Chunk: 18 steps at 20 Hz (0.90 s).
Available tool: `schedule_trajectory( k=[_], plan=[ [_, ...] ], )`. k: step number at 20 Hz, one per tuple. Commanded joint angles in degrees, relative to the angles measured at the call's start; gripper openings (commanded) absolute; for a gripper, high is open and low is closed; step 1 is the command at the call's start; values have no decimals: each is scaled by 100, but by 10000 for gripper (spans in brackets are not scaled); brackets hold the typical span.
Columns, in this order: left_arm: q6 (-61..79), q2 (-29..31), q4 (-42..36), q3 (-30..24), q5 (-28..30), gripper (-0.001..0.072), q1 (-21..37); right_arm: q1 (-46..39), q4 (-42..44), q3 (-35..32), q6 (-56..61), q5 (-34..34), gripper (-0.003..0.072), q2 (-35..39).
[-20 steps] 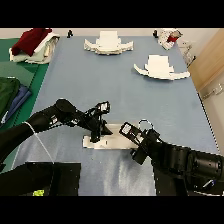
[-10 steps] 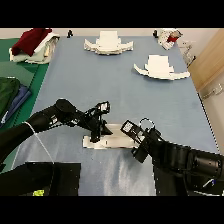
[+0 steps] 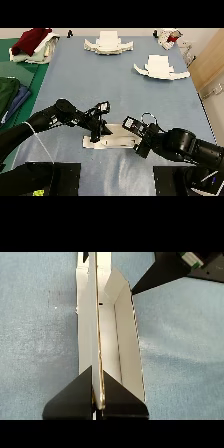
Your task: Fold the box.
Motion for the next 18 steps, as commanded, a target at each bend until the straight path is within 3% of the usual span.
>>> schedule_trajectory(
  k=[1,9,14,18],
  plan=[
    [2,-2,2,0,-2,15,0,-638,1008,0,-1729,249,720,9],
    [0,-2,2,0,-2,15,0,-2363,4258,-483,-6612,470,720,-9],
    [2,-2,2,0,-2,15,0,-2568,4557,-732,-6968,828,720,-149],
    [2,-2,2,0,-2,15,0,-2568,4559,-721,-6887,496,720,-398]
  ],
)
